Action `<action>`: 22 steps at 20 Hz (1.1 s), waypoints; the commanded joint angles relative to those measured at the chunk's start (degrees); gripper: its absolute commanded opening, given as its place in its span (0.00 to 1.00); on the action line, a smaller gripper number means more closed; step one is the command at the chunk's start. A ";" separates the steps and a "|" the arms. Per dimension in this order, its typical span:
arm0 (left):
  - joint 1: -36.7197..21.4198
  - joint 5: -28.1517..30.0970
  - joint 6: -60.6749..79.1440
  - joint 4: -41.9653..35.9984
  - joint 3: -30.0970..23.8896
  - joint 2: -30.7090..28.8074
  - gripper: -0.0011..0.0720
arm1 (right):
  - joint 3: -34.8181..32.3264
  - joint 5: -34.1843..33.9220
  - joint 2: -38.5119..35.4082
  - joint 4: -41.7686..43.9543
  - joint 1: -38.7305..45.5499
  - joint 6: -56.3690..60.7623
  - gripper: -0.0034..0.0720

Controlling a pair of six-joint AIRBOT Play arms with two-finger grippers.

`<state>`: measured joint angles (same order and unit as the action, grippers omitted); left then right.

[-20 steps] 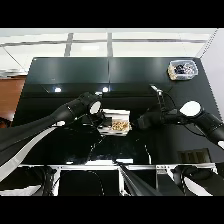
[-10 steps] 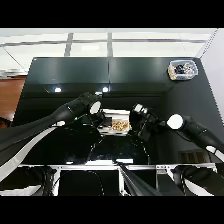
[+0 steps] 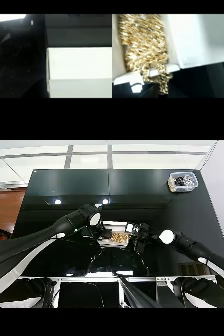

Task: Fold the box and place the chain.

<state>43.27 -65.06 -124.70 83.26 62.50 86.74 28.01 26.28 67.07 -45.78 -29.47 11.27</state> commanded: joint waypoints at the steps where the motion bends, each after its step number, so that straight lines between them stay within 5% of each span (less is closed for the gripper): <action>1: 0.00 0.00 0.00 -0.02 0.07 -0.02 0.05 | -0.07 0.24 -0.28 -0.24 -0.15 5.64 0.06; 6: 0.00 0.00 0.00 -0.02 0.07 -0.02 0.05 | -0.07 2.78 -7.28 -5.99 0.72 23.34 0.07; 10: 0.00 -0.02 0.00 -0.02 0.07 -0.02 0.05 | 0.31 11.96 -17.00 -3.15 4.00 34.80 0.07; 16: 0.00 0.02 0.00 -0.02 0.07 -0.02 0.05 | 2.29 11.34 -21.14 27.32 4.09 33.99 0.07; 20: 0.00 0.00 0.00 -0.02 0.07 -0.02 0.05 | 2.27 10.78 -21.11 33.05 3.80 33.68 0.07; 21: 0.00 0.02 0.00 -0.02 0.07 -0.02 0.05 | 2.27 10.60 -21.07 32.68 3.30 33.70 0.09; 22: 0.00 0.04 0.00 -0.02 0.07 -0.02 0.05 | 2.27 10.45 -21.05 31.85 2.78 33.73 0.31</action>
<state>43.27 -65.06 -124.70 83.20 62.50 86.74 30.20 37.04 46.22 -17.28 -25.93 44.95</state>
